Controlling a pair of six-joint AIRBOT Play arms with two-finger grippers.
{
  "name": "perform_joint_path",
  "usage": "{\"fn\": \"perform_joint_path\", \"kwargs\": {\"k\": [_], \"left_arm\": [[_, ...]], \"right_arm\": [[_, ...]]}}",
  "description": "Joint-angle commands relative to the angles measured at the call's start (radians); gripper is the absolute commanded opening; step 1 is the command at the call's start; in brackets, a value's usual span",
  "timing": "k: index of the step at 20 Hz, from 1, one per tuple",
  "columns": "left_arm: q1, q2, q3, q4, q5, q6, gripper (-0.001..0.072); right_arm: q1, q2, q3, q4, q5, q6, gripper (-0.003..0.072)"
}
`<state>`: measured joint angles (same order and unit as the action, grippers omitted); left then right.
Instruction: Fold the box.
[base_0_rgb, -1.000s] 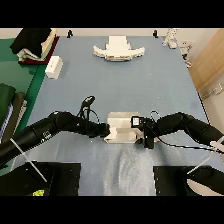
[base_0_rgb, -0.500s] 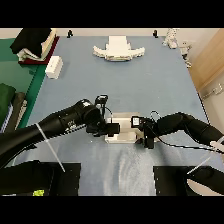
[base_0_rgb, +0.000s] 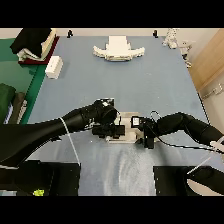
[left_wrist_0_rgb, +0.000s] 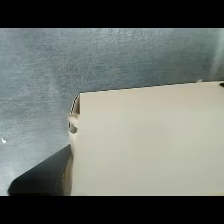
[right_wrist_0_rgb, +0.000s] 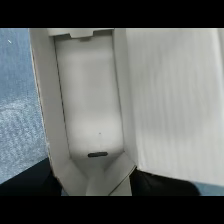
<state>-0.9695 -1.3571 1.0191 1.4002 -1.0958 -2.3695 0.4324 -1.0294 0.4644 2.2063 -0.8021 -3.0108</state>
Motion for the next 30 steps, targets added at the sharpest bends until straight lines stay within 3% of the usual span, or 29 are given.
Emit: {"fn": "perform_joint_path", "kwargs": {"k": [1, 9, 11, 16, 18, 20, 27, 28, 29, 30], "left_arm": [[-0.003, -0.054, 0.047, 0.031, -0.046, -0.029, 0.0345], [-0.004, -0.092, 0.072, 0.079, -0.063, -0.130, 0.0339], [-0.014, -0.092, 0.072, 0.087, -0.063, -0.128, 0.0143], [-0.048, -0.104, 0.072, 0.109, -0.060, -0.130, 0.0131], [-0.055, -0.115, 0.072, 0.109, -0.068, -0.129, 0.0042], [-0.060, -0.117, 0.072, 0.113, -0.080, -0.137, 0.0013], [-0.060, -0.115, 0.078, 0.120, -0.119, -0.100, 0.0016], [-0.060, -0.115, 0.082, 0.120, -0.119, -0.098, 0.0071], [-0.059, -0.115, 0.085, 0.121, -0.116, -0.100, 0.0343], [-0.059, -0.114, 0.089, 0.123, -0.121, -0.095, 0.0475]], "right_arm": [[0.000, 0.000, 0.000, 0.000, 0.000, 0.000, 0.0512], [0.000, 0.000, 0.000, 0.000, 0.000, 0.000, 0.0512], [0.000, 0.000, 0.000, 0.000, 0.000, 0.000, 0.0511], [0.000, 0.000, 0.000, 0.000, 0.000, 0.000, 0.0512], [0.000, 0.000, 0.000, 0.000, 0.001, 0.000, 0.0512], [0.000, 0.000, 0.000, 0.000, 0.000, 0.000, 0.0512], [0.000, 0.000, 0.000, 0.000, 0.000, 0.000, 0.0512], [0.000, 0.000, 0.000, 0.000, 0.000, 0.000, 0.0511], [0.000, 0.000, 0.000, 0.000, 0.000, 0.000, 0.0511], [0.000, 0.000, 0.000, 0.000, 0.000, 0.000, 0.0512]]}}
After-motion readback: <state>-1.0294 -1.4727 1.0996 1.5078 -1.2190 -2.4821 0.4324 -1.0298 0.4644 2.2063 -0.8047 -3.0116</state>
